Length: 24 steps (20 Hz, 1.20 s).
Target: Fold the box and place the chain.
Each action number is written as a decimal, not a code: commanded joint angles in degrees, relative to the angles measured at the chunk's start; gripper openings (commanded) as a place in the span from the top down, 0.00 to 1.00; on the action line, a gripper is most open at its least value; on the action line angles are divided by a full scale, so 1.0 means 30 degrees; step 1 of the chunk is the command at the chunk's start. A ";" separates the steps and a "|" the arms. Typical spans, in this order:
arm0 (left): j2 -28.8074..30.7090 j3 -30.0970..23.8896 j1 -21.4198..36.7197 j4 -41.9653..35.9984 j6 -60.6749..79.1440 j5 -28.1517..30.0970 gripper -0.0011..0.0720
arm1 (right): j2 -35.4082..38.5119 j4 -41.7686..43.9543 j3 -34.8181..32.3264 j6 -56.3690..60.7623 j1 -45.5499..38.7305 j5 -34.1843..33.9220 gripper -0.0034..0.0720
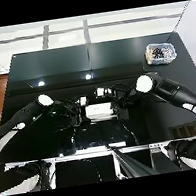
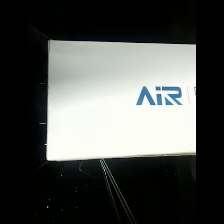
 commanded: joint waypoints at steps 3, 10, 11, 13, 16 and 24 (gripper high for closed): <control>-0.0015 0.0007 -0.0015 0.0000 -0.0007 0.0029 0.50 | 0.2288 0.0299 0.0248 0.6819 -0.1253 0.0328 0.58; -0.0015 0.0007 -0.0015 0.0000 -0.0007 0.0029 0.50 | 0.1654 0.8116 -0.2448 1.3697 -0.1989 -0.0466 0.94; -0.0015 0.0007 -0.0015 0.0000 -0.0007 0.0029 0.50 | 0.1173 0.9923 -0.2914 1.3595 -0.1894 -0.1239 0.93; -0.0015 0.0007 -0.0015 0.0000 -0.0007 0.0022 0.50 | 0.0080 1.0841 -0.3133 1.3449 -0.1661 -0.1974 0.93; -0.0015 0.0007 -0.0015 -0.0007 -0.0007 0.0022 0.50 | -0.1115 1.0666 -0.3133 1.3449 -0.1770 -0.2535 0.93; -0.0015 0.0007 -0.0015 -0.0007 -0.0015 0.0022 0.50 | -0.1807 0.9275 -0.3330 1.3522 -0.1872 -0.2681 0.93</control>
